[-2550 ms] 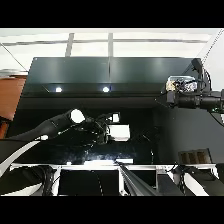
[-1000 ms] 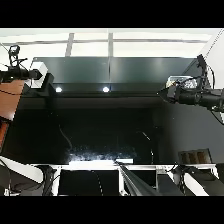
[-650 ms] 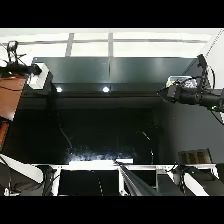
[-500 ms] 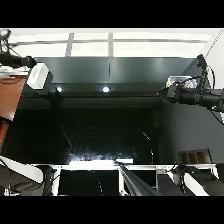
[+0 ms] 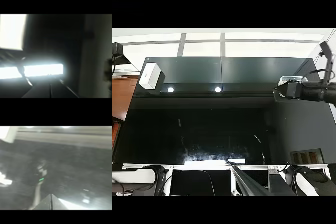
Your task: Fold the box and place the chain.
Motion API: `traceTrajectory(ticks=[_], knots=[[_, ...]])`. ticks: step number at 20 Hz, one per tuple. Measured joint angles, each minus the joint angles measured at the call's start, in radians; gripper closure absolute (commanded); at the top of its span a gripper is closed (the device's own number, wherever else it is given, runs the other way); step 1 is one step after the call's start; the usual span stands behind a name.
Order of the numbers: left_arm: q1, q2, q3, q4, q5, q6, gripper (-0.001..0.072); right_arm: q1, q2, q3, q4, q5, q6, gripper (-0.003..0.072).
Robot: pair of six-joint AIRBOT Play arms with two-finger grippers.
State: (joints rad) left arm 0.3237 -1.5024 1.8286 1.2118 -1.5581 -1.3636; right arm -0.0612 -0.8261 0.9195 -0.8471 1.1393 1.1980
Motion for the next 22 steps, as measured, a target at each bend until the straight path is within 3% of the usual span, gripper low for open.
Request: traceTrajectory(ticks=[2,4,7,10,14,22], knots=[[-0.055,0.172,-0.223,-0.010,0.091,-0.012,0.0680,0.021,0.074,-0.037,-0.202,-0.032,0.126,0.0659],[-0.137,0.376,-0.510,-0.017,0.236,0.016,0.0680,0.036,0.140,-0.119,-0.369,-0.065,0.254,0.0659],[-0.256,0.656,-0.940,-0.002,0.488,0.051,0.0680,0.047,0.192,-0.253,-0.490,-0.108,0.356,0.0660],[-0.317,0.843,-1.197,0.004,0.630,0.024,0.0679,0.051,0.212,-0.325,-0.544,-0.137,0.402,0.0660],[-0.343,0.940,-1.304,0.006,0.695,-0.003,0.0677,0.052,0.221,-0.355,-0.571,-0.150,0.425,0.0660],[-0.352,0.972,-1.340,0.001,0.740,-0.017,0.0677,0.053,0.224,-0.366,-0.586,-0.156,0.436,0.0660]])
